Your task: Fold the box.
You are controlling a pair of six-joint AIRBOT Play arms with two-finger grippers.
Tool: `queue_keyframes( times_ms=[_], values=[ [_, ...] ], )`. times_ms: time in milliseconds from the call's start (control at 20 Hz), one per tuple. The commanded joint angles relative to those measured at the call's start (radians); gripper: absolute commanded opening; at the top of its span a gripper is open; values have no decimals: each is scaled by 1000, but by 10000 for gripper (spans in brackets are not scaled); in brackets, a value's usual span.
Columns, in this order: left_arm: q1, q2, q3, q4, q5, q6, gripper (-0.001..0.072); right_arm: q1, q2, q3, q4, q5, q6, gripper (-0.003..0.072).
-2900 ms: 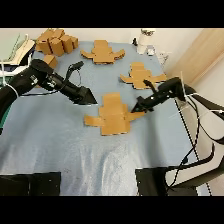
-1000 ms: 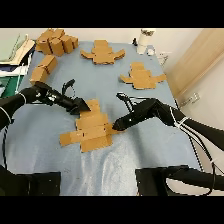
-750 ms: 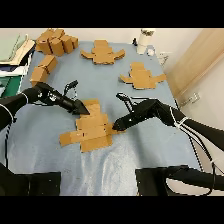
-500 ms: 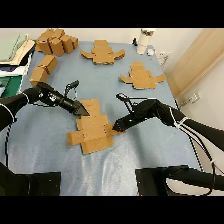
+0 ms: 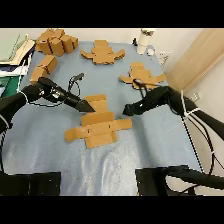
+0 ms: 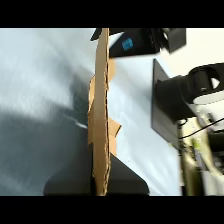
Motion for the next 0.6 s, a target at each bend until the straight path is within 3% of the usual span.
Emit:
queue_keyframes(
  times_ms=[0,50,100,150,300,450,550],
  values=[
    [-79,84,-37,-79,178,232,8,-77,1,72,-28,-30,80,275],
    [-100,100,-57,-100,213,302,7,-77,0,72,-27,-27,80,257],
    [-116,111,-77,-118,239,349,7,-74,0,72,-26,-27,80,161],
    [-127,121,-101,-136,257,397,8,-70,0,72,-27,-25,80,8],
    [-152,151,-186,-174,271,515,7,-62,0,71,-19,-12,80,5],
    [-188,177,-258,-174,387,595,7,-62,0,71,3,39,79,5],
    [-211,179,-287,-175,405,627,7,-62,0,71,21,68,79,5]
  ],
)
